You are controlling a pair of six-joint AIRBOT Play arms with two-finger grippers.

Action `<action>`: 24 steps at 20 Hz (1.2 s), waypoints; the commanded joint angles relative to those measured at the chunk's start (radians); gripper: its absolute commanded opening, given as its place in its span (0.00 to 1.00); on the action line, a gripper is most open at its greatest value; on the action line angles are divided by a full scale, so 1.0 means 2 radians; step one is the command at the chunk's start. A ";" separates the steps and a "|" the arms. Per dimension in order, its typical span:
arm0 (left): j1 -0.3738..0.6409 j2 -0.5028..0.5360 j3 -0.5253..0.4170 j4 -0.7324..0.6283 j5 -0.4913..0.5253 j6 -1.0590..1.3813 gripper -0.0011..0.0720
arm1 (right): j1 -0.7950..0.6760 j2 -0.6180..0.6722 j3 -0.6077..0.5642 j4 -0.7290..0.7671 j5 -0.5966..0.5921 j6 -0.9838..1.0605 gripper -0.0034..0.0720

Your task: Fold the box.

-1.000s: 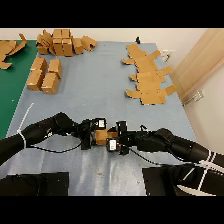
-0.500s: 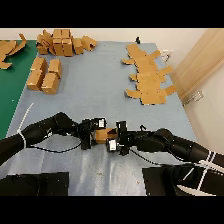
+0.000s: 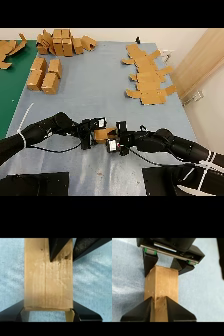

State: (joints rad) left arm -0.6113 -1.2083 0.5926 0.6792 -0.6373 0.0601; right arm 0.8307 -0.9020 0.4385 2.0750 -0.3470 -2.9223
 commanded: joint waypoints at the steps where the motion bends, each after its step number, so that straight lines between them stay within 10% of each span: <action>1: 0.000 0.000 0.000 0.000 0.000 0.000 0.72 | 0.001 0.009 0.000 0.000 0.001 0.000 0.40; 24: 0.000 0.000 0.000 0.000 0.000 0.000 0.72 | 0.000 0.030 0.004 0.006 -0.006 0.001 0.25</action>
State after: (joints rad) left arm -0.6113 -1.2083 0.5926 0.6796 -0.6384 0.0608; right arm 0.8307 -0.8413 0.4469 2.0666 -0.3233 -2.9223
